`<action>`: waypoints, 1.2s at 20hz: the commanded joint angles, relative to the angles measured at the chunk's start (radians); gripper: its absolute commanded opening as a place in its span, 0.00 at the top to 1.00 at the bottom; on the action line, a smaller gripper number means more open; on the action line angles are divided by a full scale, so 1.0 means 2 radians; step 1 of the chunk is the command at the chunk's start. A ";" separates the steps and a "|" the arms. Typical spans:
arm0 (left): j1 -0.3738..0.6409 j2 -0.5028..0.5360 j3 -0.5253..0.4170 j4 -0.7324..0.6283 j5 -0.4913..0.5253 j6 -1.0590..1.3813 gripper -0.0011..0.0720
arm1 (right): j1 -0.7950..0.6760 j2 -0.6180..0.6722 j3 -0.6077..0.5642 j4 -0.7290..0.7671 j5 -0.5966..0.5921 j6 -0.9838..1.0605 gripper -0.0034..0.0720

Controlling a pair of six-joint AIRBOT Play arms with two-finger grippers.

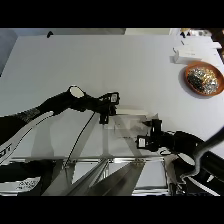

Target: Fold the box and place the chain.

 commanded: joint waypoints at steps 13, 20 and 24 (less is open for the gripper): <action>0.000 0.000 0.000 0.000 0.000 0.000 0.97 | -0.161 0.003 0.020 0.298 0.037 -0.279 0.06; 0.000 0.000 0.000 0.000 0.000 0.000 0.97 | -0.232 -0.046 0.035 0.394 0.087 -0.393 0.04; 0.000 0.000 0.000 0.000 0.000 0.000 0.97 | -0.273 -0.086 0.055 0.425 0.129 -0.442 0.04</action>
